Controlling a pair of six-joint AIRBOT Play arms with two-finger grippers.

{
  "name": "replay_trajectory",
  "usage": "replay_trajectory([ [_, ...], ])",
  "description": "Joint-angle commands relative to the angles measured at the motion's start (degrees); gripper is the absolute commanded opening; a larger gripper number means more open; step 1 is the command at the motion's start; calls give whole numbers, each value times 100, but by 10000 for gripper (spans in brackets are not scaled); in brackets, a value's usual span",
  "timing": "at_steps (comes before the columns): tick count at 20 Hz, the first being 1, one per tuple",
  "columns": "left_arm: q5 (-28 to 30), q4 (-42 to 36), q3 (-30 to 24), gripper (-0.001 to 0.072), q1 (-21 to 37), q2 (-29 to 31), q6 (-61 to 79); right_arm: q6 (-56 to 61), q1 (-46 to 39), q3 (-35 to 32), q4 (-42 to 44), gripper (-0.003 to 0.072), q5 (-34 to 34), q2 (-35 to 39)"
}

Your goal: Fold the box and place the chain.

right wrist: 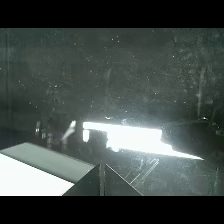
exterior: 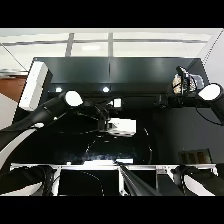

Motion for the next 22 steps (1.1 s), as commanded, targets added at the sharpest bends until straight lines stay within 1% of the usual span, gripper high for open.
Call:
replay_trajectory([
  [1, 72, -28, 131, 716, -219, -260, -24, 4, -2, 4, 0, 38, -11, 0],
  [3, 190, -24, 131, 716, -227, -267, -85, 20, -2, 4, 0, 38, -11, 2],
  [17, 131, -22, 131, 714, -227, -328, -409, 85, -2, 4, 0, 38, -15, 0],
  [22, -94, -17, 131, 714, -229, -339, -407, 87, -2, 4, 0, 38, -24, 0],
])
